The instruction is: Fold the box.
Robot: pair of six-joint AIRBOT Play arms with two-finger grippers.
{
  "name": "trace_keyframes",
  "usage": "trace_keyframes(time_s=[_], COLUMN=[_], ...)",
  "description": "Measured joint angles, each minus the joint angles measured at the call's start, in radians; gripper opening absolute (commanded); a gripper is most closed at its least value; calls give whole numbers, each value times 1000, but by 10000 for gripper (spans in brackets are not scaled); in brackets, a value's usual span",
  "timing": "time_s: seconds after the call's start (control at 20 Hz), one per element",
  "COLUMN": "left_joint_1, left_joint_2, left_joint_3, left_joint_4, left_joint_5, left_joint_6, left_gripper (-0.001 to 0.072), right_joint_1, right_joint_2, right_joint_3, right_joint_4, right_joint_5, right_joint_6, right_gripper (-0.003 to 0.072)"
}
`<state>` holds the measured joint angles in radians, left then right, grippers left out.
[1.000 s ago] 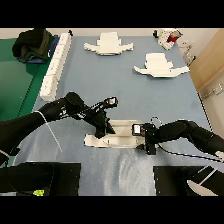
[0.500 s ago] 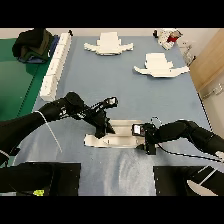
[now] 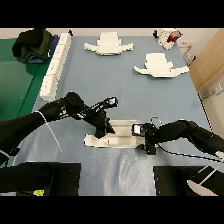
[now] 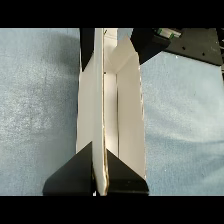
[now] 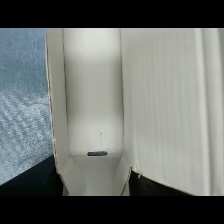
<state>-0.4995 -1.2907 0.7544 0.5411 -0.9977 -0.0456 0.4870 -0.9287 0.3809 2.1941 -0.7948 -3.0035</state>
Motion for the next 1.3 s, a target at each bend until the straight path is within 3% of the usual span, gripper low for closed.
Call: trace_keyframes(time_s=[0.45, 0.55, 0.75, 1.0, 1.05, 1.1, 1.15, 1.3], left_joint_1=[0, -2, 1, 44, 56, 68, 76, 80], left_joint_2=[0, -2, 2, 60, 82, 106, 126, 158], left_joint_3=[0, -1, 0, 20, 24, 26, 28, 27], left_joint_4=[-3, 13, 8, 110, 146, 183, 219, 276], left_joint_5=[0, 22, 0, -77, -109, -143, -179, -296], left_joint_6=[-3, -6, -17, -212, -265, -328, -390, -555], left_gripper=[18, 378, 382, 378, 292, 111, 13, 12], right_joint_1=[0, 0, 0, 1, 1, 0, 1, 0], right_joint_2=[0, 0, 0, 0, 0, 0, 0, 0], right_joint_3=[0, 0, 0, 0, 0, 0, 0, 0], right_joint_4=[0, 0, 0, 0, 0, 0, 0, 0], right_joint_5=[0, 2, 2, 2, 2, 2, 2, 2], right_joint_6=[0, 0, -1, -1, -1, -1, -1, 0], right_gripper=[447, 447, 447, 447, 447, 447, 447, 447])
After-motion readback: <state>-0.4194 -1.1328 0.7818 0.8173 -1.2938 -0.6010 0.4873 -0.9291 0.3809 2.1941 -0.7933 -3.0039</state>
